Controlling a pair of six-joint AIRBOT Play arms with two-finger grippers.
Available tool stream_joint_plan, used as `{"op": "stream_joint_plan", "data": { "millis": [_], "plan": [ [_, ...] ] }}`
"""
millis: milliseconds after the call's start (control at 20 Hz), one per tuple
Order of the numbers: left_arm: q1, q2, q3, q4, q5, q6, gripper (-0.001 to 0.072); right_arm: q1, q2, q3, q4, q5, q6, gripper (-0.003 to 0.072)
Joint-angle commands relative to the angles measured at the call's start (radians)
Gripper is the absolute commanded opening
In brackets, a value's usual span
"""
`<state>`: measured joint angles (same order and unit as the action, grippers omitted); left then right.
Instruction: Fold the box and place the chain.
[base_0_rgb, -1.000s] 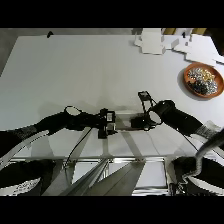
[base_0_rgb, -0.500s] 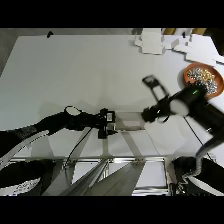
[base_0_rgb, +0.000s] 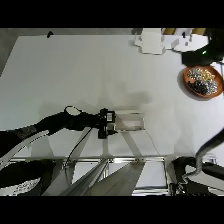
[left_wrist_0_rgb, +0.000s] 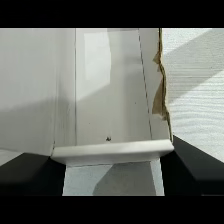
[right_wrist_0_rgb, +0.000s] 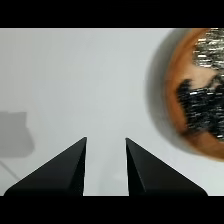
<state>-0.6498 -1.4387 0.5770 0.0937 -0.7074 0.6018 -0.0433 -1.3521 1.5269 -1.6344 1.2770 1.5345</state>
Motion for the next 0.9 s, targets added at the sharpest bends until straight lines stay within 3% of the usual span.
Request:
{"op": "stream_joint_plan", "data": {
  "millis": [0,400,850],
  "plan": [
    [0.000,0.000,0.000,0.000,0.000,0.000,0.0207,-0.193,-0.159,0.077,0.000,-0.055,-0.031,0.0221],
    [0.000,0.000,0.000,0.000,0.000,0.000,0.0207,-0.378,-0.413,0.077,0.012,-0.097,-0.051,0.0214],
    [0.000,0.000,0.000,0.000,0.000,0.000,0.0207,-0.408,-0.461,0.076,0.069,-0.109,-0.051,0.0214]
  ]
}}
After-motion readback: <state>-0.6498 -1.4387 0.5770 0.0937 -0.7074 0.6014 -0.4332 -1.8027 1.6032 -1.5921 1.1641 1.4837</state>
